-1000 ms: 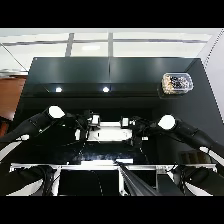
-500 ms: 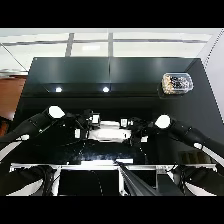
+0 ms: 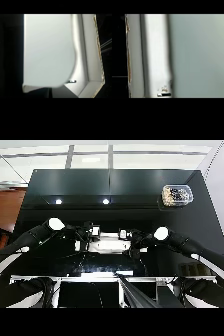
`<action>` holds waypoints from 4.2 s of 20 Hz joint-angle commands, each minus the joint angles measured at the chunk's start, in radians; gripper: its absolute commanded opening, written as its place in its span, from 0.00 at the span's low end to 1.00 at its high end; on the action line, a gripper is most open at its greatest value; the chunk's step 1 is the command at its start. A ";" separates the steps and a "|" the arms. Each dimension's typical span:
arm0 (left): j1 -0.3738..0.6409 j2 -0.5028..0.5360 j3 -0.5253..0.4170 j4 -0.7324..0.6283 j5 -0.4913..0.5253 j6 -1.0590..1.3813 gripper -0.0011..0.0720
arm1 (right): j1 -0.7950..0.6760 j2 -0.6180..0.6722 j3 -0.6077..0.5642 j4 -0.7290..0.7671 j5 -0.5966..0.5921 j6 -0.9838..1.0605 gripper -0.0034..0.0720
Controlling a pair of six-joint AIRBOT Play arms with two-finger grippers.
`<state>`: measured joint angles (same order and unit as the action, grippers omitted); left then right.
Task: Fold the box and place the chain.
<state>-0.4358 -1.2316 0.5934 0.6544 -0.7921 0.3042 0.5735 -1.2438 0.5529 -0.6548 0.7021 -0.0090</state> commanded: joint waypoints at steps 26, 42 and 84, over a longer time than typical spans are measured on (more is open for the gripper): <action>0.000 0.000 0.000 0.000 -0.006 0.002 0.05 | 0.001 0.039 -0.001 -0.104 0.031 0.121 0.85; 0.000 0.000 0.000 0.000 -0.006 0.001 0.05 | 0.001 0.036 -0.035 -0.033 -0.014 0.115 0.85; -0.032 0.373 -0.058 0.019 0.093 -0.741 0.05 | 0.039 0.036 -0.056 -0.037 -0.068 0.095 0.68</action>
<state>-0.3943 -0.8101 0.5488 0.7334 -0.9070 -0.4133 0.6125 -1.2076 0.4973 -0.6918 0.6365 0.0856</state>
